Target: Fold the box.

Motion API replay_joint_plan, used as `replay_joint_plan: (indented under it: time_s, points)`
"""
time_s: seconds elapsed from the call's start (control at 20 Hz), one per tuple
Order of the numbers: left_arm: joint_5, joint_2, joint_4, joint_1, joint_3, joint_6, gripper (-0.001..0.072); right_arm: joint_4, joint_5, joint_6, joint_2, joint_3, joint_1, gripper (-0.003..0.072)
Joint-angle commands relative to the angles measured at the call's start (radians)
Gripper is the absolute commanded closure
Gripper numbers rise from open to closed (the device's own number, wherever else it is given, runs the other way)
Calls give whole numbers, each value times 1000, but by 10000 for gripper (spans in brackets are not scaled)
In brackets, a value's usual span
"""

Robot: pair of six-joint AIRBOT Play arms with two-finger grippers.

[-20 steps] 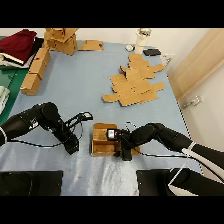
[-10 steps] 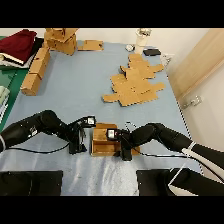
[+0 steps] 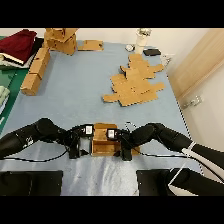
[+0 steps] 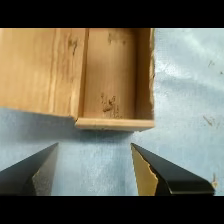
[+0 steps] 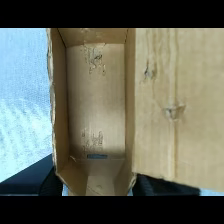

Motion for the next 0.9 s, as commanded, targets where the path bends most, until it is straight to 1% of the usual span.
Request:
replay_joint_plan:
  time_s: [0.0,0.1,0.2,0.65,0.85]
  points:
    - [58,-12,-64,-53,-10,51,-11,0,0,0,0,0,0,192]
    - [98,-44,-62,-84,-10,81,-11,0,0,0,0,0,0,192]
    - [99,-60,-64,-100,-9,99,-11,0,0,0,0,0,0,192]
    - [177,-63,-118,-146,-9,101,-11,0,0,0,0,0,0,192]
    - [176,-86,-117,-146,-11,99,-11,0,0,0,0,0,0,192]
